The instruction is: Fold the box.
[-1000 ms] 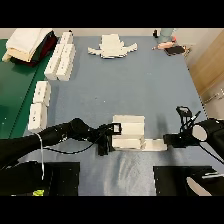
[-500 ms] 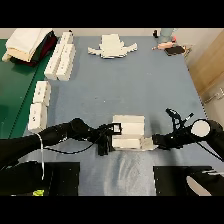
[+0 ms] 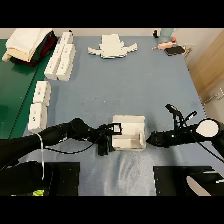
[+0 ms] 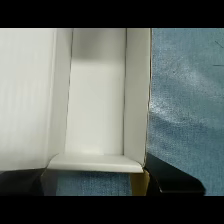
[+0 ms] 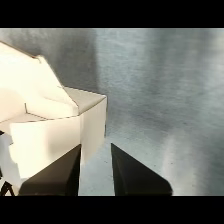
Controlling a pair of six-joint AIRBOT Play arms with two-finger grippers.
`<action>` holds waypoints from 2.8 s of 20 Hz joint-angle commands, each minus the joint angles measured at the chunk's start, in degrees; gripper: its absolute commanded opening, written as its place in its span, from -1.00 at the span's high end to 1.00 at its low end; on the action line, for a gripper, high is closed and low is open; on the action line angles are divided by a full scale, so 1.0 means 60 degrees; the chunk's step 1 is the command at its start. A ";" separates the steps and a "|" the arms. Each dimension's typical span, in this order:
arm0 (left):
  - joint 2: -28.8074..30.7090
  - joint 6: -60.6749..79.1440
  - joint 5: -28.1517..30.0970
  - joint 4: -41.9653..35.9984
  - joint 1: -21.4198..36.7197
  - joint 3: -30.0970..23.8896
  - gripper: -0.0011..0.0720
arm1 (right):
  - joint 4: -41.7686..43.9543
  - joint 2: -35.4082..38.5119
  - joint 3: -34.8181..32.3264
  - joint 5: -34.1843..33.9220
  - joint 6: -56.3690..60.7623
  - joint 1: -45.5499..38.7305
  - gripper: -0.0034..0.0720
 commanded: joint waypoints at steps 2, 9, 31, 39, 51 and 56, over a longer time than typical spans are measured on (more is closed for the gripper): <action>0.0000 0.0004 0.0004 0.0004 0.0000 0.0004 -0.46 | 0.0291 0.0022 0.0047 -0.0302 -0.0386 0.0011 0.10; 0.0000 0.0004 0.0004 0.0004 0.0000 0.0004 -0.46 | 0.0619 -0.0798 0.0047 -0.1122 -0.0386 0.0820 -0.41; 0.0000 0.0000 0.0004 0.0004 0.0000 0.0004 -0.46 | -0.5901 -0.4747 0.2994 0.0066 0.8925 0.5960 0.41; 0.0000 0.0000 0.0007 0.0004 0.0000 0.0004 -0.46 | -0.5989 -0.5096 0.3034 0.0062 0.8976 0.6076 0.91; 0.0000 0.0004 0.0004 0.0004 0.0000 0.0004 -0.46 | -0.5887 -0.5078 0.3242 0.0554 0.8874 0.6076 0.41; 0.0000 0.0004 0.0004 0.0004 0.0000 0.0004 -0.46 | -0.5890 -0.5078 0.3242 0.0787 0.8710 0.6076 0.90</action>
